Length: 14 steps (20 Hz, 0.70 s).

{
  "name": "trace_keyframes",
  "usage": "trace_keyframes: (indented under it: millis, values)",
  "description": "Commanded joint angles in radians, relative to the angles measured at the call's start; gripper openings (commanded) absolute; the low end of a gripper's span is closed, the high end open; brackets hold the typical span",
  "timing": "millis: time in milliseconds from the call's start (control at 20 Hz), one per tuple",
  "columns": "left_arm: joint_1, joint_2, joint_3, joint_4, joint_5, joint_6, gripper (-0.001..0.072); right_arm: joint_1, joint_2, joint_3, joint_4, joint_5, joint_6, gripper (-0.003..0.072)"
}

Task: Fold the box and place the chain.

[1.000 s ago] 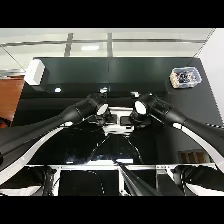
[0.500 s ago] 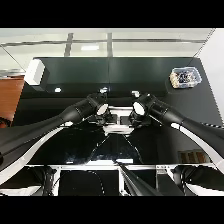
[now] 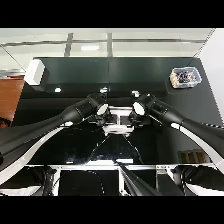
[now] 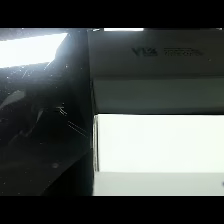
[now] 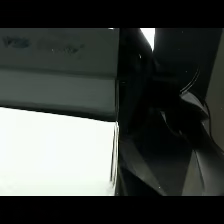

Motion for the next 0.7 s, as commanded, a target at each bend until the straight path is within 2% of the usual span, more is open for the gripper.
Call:
trace_keyframes:
  millis: [0,50,150,300,350,400,450,650]
  values:
    - [0.000,0.000,0.000,0.000,0.000,-0.001,0.0026,-0.007,-0.001,0.000,-0.001,-0.020,0.010,0.0176]
    - [0.000,0.000,0.000,0.000,0.000,-0.001,0.0026,-0.014,-0.001,0.000,0.000,-0.016,0.010,0.0091]
    - [0.000,0.000,0.000,0.000,0.000,-0.001,0.0026,-0.023,-0.003,0.000,0.004,-0.010,0.009,0.0012]
    - [0.000,0.000,0.000,0.000,0.000,-0.001,0.0026,-0.026,-0.004,0.000,0.003,-0.004,0.009,0.0012]
    - [0.000,0.000,0.000,0.000,-0.001,-0.001,0.0026,-0.026,-0.003,0.000,0.003,-0.006,0.009,0.0030]
    - [0.000,0.000,0.000,0.000,0.000,-0.001,0.0026,-0.026,-0.003,0.002,0.003,-0.005,0.009,0.0257]
    - [0.000,0.000,0.000,0.000,0.000,-0.001,0.0026,-0.026,-0.002,0.007,-0.003,0.006,0.007,0.0329]
    - [0.000,0.000,0.000,0.000,0.000,-0.001,0.0026,-0.026,0.058,0.045,-0.058,0.084,-0.082,0.0329]
